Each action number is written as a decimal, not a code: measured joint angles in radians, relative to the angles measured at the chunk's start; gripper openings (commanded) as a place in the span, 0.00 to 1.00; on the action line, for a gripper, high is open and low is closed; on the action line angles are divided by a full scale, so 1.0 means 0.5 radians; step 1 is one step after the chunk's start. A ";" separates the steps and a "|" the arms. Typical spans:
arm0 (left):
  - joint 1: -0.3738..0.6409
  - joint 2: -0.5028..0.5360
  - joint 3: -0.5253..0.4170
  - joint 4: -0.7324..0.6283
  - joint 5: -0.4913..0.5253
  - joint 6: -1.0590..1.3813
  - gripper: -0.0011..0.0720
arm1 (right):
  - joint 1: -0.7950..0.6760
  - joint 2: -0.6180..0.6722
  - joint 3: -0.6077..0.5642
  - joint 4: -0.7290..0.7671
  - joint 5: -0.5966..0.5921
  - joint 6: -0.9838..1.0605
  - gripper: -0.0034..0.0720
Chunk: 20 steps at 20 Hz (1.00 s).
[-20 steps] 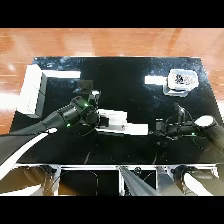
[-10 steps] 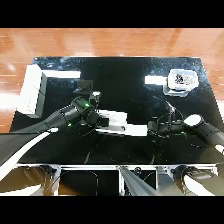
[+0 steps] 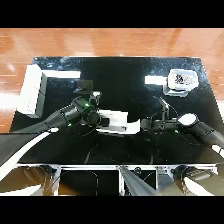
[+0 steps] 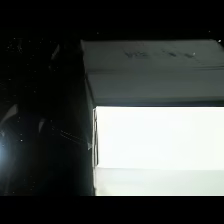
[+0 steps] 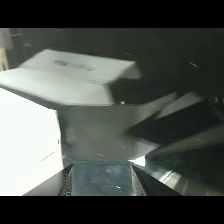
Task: Fold the box and place the chain.
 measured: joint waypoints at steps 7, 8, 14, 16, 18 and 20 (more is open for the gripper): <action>0.000 0.000 -0.001 -0.008 -0.005 0.001 0.04 | 0.018 0.000 0.066 0.082 0.117 -0.124 0.64; 0.000 0.000 -0.001 -0.009 -0.005 0.001 0.04 | 0.020 0.000 0.081 0.089 0.140 -0.130 0.64; 0.000 -0.001 0.000 -0.009 0.006 0.001 0.04 | 0.039 0.000 0.171 0.160 0.230 -0.104 0.64; 0.000 -0.001 -0.001 -0.010 0.008 0.001 0.04 | 0.096 0.000 0.183 0.170 0.228 -0.089 1.00; 0.000 -0.001 -0.001 -0.012 0.009 0.002 0.04 | 0.191 0.000 0.195 0.188 0.187 -0.083 1.00; 0.000 -0.001 -0.001 -0.013 0.011 0.001 0.04 | 0.289 0.000 0.211 0.188 0.106 -0.046 0.93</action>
